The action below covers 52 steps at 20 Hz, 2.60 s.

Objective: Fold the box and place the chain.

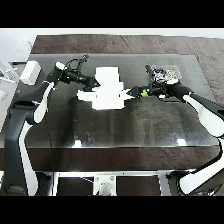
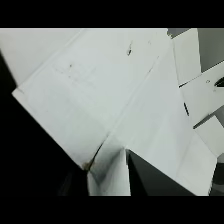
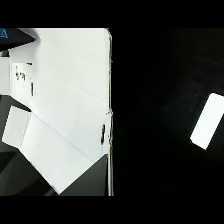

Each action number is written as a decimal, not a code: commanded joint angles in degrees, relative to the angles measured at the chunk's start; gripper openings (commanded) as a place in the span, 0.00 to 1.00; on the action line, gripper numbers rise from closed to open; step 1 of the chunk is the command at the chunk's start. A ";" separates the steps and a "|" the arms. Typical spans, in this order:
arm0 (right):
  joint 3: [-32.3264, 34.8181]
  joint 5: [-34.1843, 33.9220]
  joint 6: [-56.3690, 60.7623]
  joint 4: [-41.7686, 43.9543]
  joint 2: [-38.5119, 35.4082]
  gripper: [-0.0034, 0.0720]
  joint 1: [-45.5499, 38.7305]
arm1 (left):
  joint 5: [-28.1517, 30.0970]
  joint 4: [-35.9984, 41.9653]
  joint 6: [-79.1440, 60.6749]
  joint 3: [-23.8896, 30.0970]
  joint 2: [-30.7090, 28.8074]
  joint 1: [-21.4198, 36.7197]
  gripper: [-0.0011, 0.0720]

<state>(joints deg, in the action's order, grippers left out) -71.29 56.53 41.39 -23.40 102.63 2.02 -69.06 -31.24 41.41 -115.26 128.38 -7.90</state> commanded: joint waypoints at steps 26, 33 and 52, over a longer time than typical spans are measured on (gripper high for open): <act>-0.15 1.22 -4.87 7.61 -0.09 0.45 -8.55 | -11.34 6.62 -30.88 2.36 0.07 0.87 0.03; -0.13 2.01 -8.66 10.60 -0.07 0.45 -11.80 | -14.56 11.26 -43.08 3.30 -0.02 1.29 0.03; -0.02 1.79 -13.62 10.54 0.17 0.45 -10.16 | 0.37 7.65 -58.82 17.94 -8.48 -1.64 0.03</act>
<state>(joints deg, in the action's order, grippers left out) -71.33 58.46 28.12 -12.84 102.76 -8.62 -71.29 -19.81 -17.54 -97.54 120.31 -8.62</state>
